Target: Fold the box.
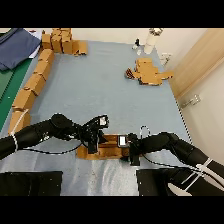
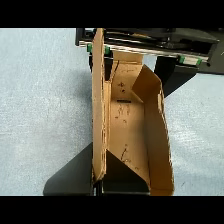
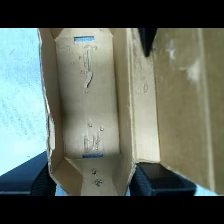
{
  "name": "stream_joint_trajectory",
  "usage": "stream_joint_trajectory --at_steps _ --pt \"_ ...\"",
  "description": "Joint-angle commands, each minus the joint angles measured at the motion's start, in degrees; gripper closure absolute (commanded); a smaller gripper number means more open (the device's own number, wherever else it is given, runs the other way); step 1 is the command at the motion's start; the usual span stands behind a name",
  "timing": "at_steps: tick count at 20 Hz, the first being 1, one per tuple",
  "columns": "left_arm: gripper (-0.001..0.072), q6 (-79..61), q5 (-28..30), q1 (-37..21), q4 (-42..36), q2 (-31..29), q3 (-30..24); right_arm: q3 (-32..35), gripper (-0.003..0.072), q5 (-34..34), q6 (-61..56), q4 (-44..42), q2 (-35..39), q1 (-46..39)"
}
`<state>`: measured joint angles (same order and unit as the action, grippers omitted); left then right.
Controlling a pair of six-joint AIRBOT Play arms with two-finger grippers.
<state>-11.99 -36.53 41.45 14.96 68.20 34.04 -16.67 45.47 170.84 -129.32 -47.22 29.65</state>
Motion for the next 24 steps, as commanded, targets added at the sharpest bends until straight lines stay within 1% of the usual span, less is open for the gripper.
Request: stream_joint_trajectory --at_steps 1,3,6,9,12,14,15,16,18,20,22,24 --pt "0.0697 0.0 0.0 0.0 0.0 0.0 0.1 0.0 0.0109 -0.2 0.0 -0.1 0.0 0.0" --pt "0.0697 -0.2 1.7 0.0 0.0 0.0 0.1 0.0 0.0108 -0.2 0.0 -0.1 0.0 0.0" --pt "0.0697 -0.2 1.4 0.0 -0.4 0.0 0.1 0.0 0.0108 -0.2 0.0 -0.1 0.0 0.0" --pt "0.0697 -0.1 -0.2 0.0 -0.4 0.0 0.1 0.0 0.0109 -0.2 0.0 -0.1 0.0 0.0" --pt "0.0697 0.1 -0.7 0.0 -2.3 0.0 0.1 0.0 0.0109 -0.2 0.0 -0.1 0.0 0.0" --pt "0.0692 0.1 -0.9 0.0 -2.3 0.0 0.1 0.0 0.0108 -0.2 0.0 -0.1 0.0 0.0" --pt "0.0410 0.1 -0.6 0.0 -2.4 0.0 0.1 0.0 0.0109 -0.2 0.0 -0.1 0.0 0.0" --pt "0.0165 3.4 0.7 0.0 -2.7 0.0 0.2 0.0 0.0108 -0.2 0.0 -0.1 0.0 0.0" --pt "0.0161 9.9 2.1 -0.6 -1.6 -1.0 0.5 0.0 0.0108 -0.2 0.0 -0.1 0.0 0.0" --pt "0.0161 12.8 2.1 -2.1 3.8 -3.7 0.5 0.0 0.0109 -0.2 0.0 -0.1 0.0 0.0" --pt "0.0160 21.5 1.1 -3.9 12.7 -7.8 0.5 0.0 0.0109 -0.2 0.0 -0.1 0.0 0.0" --pt "0.0160 34.2 -2.9 -6.0 24.9 -12.4 0.5 0.0 0.0108 -0.2 0.0 -0.1 0.0 0.0"
